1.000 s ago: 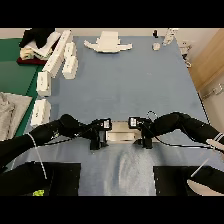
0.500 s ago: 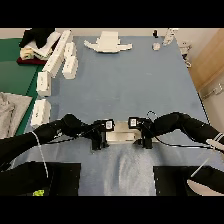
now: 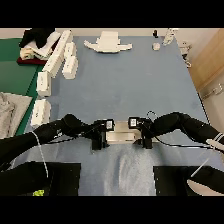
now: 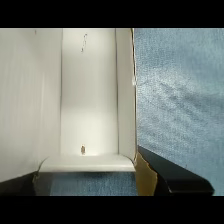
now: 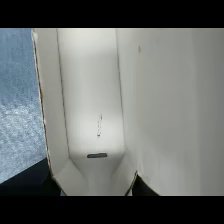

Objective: Fold the box.

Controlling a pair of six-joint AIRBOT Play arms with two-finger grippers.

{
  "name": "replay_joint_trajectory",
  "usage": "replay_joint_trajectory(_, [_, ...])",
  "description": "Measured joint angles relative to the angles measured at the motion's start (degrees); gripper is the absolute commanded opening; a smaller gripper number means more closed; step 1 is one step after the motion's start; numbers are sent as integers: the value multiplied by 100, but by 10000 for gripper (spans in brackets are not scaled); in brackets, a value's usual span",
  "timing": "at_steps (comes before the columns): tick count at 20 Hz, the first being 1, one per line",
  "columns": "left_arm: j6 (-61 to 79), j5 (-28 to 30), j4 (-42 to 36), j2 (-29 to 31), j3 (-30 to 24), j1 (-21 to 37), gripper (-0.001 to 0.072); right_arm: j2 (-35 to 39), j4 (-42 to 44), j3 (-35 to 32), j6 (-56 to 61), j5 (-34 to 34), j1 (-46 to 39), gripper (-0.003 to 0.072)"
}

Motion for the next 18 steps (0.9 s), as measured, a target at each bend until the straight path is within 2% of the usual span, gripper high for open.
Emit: replay_joint_trajectory(18, [422, -348, -278, 107, -42, 249, 698, 0, 0, 0, 0, 0, 0, 520])
